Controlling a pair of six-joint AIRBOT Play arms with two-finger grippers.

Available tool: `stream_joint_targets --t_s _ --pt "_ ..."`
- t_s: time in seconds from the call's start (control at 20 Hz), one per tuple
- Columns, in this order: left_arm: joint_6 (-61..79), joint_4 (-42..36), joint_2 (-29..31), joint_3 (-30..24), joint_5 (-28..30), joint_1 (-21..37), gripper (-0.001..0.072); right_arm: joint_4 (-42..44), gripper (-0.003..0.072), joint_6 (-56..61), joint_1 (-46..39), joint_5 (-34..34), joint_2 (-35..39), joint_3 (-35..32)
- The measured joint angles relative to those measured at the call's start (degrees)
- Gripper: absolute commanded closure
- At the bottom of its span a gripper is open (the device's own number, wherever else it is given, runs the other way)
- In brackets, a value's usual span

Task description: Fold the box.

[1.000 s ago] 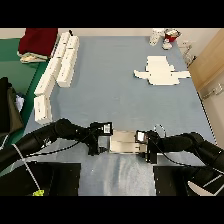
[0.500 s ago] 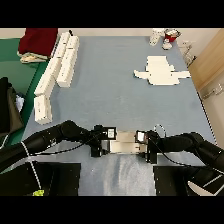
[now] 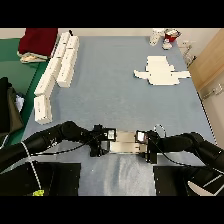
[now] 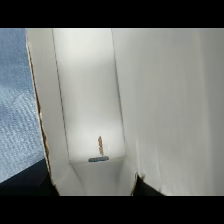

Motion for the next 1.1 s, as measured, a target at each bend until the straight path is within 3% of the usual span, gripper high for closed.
stream_joint_targets --t_s 0.35,1.1 --pt "-0.02 -1.51 1.44 -0.5 -2.93 -0.2 0.0019 0.0 0.0158 -0.02 0.0 0.0 0.02 0.0" --pt "0.22 -7.34 -4.42 -0.98 3.3 -4.48 0.002 0.0 0.0158 -0.02 0.0 0.0 0.0 0.0"
